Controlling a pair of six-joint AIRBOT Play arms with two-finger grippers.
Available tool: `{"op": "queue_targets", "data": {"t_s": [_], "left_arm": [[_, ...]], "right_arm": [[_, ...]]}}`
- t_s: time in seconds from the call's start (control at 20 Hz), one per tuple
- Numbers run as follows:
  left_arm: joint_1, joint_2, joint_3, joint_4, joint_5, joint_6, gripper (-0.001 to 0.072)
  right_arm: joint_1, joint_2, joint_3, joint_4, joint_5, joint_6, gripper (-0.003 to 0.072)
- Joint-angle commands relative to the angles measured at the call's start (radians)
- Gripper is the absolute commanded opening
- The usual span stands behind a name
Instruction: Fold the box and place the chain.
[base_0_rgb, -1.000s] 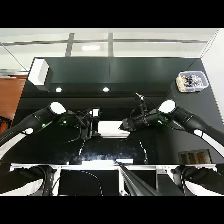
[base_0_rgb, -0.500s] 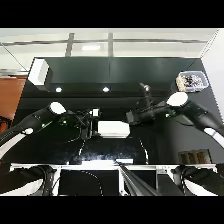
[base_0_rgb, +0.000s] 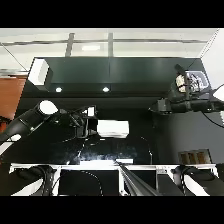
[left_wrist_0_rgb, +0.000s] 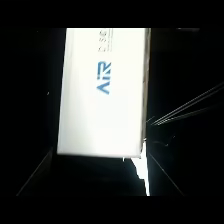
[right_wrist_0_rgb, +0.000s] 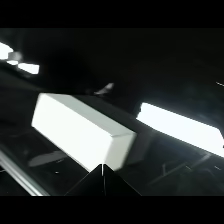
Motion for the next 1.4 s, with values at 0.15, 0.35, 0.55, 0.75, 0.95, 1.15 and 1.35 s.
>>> {"op": "queue_targets", "data": {"t_s": [0.15, 0.35, 0.55, 0.75, 0.95, 1.15, 1.35], "left_arm": [[-0.158, -0.019, 0.071, -0.011, 0.083, -0.106, 0.0707], [-0.214, -0.119, 0.126, -0.021, 0.164, -0.244, 0.0706], [-0.217, -0.172, 0.137, -0.020, 0.120, -0.266, 0.0706], [-0.218, -0.174, 0.137, -0.021, 0.092, -0.266, 0.0706], [-0.217, -0.174, 0.144, -0.013, 0.093, -0.264, 0.0706], [-0.217, -0.172, 0.189, -0.011, 0.079, -0.264, 0.0706], [-0.218, -0.173, 0.209, -0.010, 0.034, -0.267, 0.0706]], "right_arm": [[-0.040, 0.021, 0.001, -0.066, 0.004, 0.030, 0.0004], [-0.039, 0.021, 0.001, -0.066, 0.005, 0.029, 0.0004], [-0.039, 0.021, -0.002, -0.075, 0.005, 0.030, 0.0004], [-0.039, 0.021, -0.002, -0.090, 0.005, 0.030, 0.0004], [-0.039, 0.021, -0.002, -0.090, 0.005, 0.030, 0.0004], [-0.039, 0.021, -0.002, -0.089, 0.006, 0.031, 0.0004], [-0.039, 0.021, -0.002, -0.090, 0.006, 0.034, 0.0004]]}}
